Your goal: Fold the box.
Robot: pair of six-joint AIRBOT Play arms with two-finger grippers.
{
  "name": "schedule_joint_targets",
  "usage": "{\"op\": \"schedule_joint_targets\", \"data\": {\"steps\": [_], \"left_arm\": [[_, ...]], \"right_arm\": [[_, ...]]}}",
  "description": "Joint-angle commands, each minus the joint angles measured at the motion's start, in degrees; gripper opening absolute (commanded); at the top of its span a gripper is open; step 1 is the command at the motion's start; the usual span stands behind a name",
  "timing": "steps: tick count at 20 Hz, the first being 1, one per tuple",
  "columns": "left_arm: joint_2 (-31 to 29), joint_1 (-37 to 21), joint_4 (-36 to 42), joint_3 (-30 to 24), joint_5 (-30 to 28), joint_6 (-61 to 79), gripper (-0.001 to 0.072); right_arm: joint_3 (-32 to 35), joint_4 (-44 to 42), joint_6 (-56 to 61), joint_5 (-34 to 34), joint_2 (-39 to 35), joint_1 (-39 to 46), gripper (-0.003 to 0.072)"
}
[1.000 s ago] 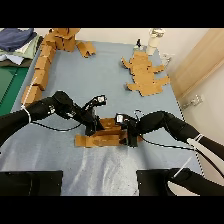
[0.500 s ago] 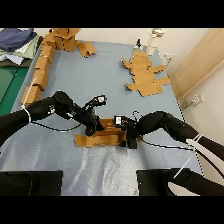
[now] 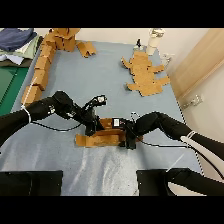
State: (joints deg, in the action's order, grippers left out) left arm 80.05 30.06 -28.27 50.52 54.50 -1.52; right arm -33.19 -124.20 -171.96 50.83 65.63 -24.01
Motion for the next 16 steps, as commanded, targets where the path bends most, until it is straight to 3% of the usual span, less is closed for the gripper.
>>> {"op": "schedule_joint_targets", "data": {"steps": [1,10,12,16], "left_arm": [[-0.04,-0.04,0.00,0.02,0.00,0.02,0.0013],[-0.04,-0.04,0.00,0.02,0.00,0.02,0.0013],[-0.04,-0.04,0.00,0.02,0.00,0.02,0.0013],[-0.04,-0.04,0.00,0.02,0.00,0.02,0.0013]], "right_arm": [[0.00,0.61,0.00,-0.42,0.50,-0.04,0.0609],[0.00,0.42,0.00,-1.55,0.50,-0.07,0.0609],[-0.02,0.28,0.00,-1.53,0.50,-0.07,0.0558],[0.00,0.37,0.00,-1.53,0.50,-0.07,0.0556]]}}
